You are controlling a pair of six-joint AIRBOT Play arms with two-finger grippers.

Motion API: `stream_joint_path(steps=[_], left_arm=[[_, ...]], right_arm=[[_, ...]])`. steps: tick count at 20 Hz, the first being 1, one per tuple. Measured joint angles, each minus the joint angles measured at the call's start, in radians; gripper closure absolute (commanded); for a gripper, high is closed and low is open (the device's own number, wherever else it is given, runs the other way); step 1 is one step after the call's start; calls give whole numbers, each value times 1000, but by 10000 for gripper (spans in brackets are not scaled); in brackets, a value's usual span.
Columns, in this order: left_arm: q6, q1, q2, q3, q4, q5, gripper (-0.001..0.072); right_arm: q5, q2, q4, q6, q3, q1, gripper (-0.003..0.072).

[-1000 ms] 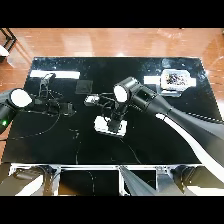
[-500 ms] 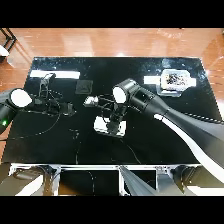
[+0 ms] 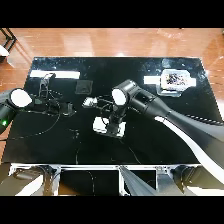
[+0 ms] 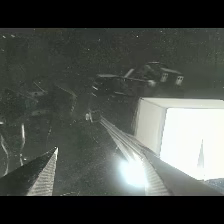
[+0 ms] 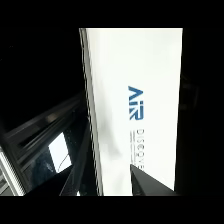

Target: Fold the box and place the chain.

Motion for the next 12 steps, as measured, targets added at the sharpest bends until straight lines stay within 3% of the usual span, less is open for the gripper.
stream_joint_path(steps=[7,10,11,12], left_arm=[[0,0,0,0,0,2,83],[0,0,0,0,0,1,83],[0,0,0,0,0,0,84],[0,0,0,0,0,0,84]], right_arm=[[92,164,-5,135,-2,-104,261],[144,268,5,204,-60,-196,264],[144,313,10,229,-105,-232,405],[130,356,13,252,-157,-264,629]])
